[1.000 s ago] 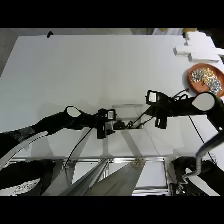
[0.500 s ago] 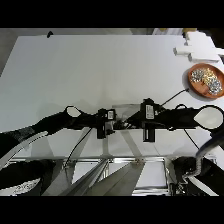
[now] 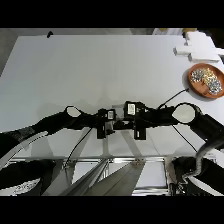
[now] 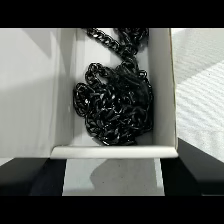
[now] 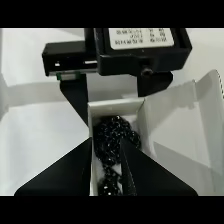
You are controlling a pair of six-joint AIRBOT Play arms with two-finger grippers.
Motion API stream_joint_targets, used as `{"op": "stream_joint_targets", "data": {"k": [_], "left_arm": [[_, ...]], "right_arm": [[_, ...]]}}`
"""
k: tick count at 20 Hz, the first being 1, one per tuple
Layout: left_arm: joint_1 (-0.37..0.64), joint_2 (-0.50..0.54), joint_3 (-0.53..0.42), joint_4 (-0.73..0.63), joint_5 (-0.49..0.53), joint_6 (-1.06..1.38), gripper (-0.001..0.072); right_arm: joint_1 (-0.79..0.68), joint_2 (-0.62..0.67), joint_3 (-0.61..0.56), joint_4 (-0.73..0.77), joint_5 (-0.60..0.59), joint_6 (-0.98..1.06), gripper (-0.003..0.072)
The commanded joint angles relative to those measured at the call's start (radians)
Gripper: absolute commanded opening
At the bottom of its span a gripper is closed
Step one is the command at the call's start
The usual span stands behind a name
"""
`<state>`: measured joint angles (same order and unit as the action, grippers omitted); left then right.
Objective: Fold the box and place the chain.
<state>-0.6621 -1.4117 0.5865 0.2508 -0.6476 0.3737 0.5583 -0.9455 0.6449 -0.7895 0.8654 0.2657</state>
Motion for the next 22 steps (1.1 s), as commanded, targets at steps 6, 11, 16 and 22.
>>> {"op": "stream_joint_targets", "data": {"k": [6, 11, 16, 22], "left_arm": [[0.0, 0.0, 0.0, 0.0, 0.0, 0.0, 0.0167], [0.0, 0.0, 0.0, 0.0, 0.0, 0.0, 0.0167], [0.0, 0.0, 0.0, 0.0, 0.0, 0.0, 0.0167], [0.0, 0.0, 0.0, 0.0, 0.0, 0.0, 0.0167]], "right_arm": [[-0.301, 0.056, 0.015, -0.185, 0.134, 0.016, 0.0156], [-0.448, 0.003, -0.048, -0.297, 0.169, -0.153, 0.0096], [-0.409, -0.117, -0.098, -0.254, 0.134, -0.311, 0.0203], [-0.347, -0.211, -0.098, -0.117, 0.039, -0.328, 0.02]]}}
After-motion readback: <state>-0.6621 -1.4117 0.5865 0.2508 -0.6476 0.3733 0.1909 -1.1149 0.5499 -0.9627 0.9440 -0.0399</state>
